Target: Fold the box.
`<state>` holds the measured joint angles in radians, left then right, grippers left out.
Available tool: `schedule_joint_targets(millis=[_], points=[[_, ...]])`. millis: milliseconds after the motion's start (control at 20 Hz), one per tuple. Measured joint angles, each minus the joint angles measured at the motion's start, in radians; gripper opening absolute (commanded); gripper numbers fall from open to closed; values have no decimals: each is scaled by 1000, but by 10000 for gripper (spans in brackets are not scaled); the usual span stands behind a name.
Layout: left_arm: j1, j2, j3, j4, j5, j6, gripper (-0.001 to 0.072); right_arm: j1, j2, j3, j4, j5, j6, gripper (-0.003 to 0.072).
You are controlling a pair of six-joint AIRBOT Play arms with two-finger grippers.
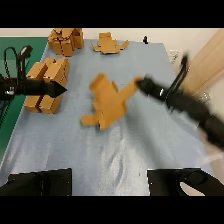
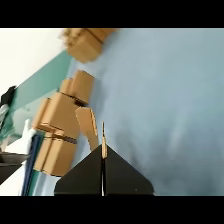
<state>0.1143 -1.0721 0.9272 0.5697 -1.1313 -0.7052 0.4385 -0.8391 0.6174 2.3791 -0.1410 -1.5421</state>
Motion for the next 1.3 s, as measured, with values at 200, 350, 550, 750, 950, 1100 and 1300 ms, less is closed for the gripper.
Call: schedule_joint_targets(millis=[200,350,550,750,950,1100,1300], points=[[-4,-7,-164,-104,3,114,596,218,-10,-318,3,406,207,2],[-59,-42,-230,-148,19,161,596,302,-90,-369,-6,538,282,2],[-143,-123,-248,-186,92,199,596,344,-158,-364,-22,607,320,3],[-173,-279,-196,-228,121,222,595,356,-177,-360,-35,628,325,3],[-183,-468,-80,-250,64,214,596,358,-182,-360,-42,633,249,3],[-194,-580,14,-263,5,203,596,358,-183,-360,-56,634,184,3],[-208,-666,98,-269,-48,188,595,358,-183,-360,-95,639,138,3]])
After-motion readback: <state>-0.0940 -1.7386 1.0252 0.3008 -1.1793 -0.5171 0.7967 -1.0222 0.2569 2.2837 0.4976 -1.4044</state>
